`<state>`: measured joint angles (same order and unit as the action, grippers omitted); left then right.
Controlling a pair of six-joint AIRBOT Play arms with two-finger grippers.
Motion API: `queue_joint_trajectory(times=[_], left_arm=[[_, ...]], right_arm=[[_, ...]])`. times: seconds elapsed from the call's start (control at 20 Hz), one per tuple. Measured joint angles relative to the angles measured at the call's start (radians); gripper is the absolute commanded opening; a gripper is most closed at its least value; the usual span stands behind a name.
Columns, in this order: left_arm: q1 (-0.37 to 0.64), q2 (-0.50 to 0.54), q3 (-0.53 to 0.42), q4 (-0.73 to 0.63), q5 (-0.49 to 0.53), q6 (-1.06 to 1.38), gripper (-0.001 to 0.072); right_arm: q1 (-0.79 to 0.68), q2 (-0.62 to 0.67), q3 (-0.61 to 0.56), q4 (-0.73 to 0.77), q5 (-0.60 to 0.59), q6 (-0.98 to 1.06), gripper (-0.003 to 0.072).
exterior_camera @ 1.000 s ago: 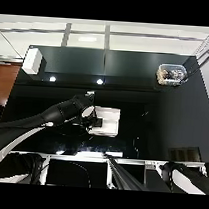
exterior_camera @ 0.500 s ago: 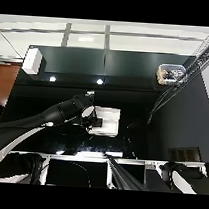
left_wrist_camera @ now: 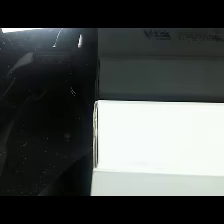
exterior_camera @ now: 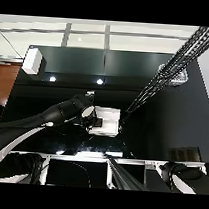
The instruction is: Fold the box and place the chain.
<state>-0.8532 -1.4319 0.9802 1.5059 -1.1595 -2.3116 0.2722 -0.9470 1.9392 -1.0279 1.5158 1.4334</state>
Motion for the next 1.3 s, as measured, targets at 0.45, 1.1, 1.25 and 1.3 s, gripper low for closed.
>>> queue_joint_trajectory(times=[0.45,1.1,1.25,1.3], left_arm=[[0.000,0.000,0.000,0.000,0.002,0.000,0.0031],[0.000,0.000,0.000,0.000,0.004,0.000,0.0031],[0.000,0.000,0.000,0.000,0.005,0.000,0.0031],[0.000,0.000,0.000,0.000,0.005,0.000,0.0031]], right_arm=[[0.045,-0.036,-0.073,0.037,0.091,0.006,0.0025],[0.048,-0.058,-0.570,0.410,-0.110,-0.174,0.0024],[0.093,-0.061,-0.680,0.420,-0.157,-0.183,0.0024],[0.122,-0.066,-0.718,0.423,-0.186,-0.186,0.0025]])
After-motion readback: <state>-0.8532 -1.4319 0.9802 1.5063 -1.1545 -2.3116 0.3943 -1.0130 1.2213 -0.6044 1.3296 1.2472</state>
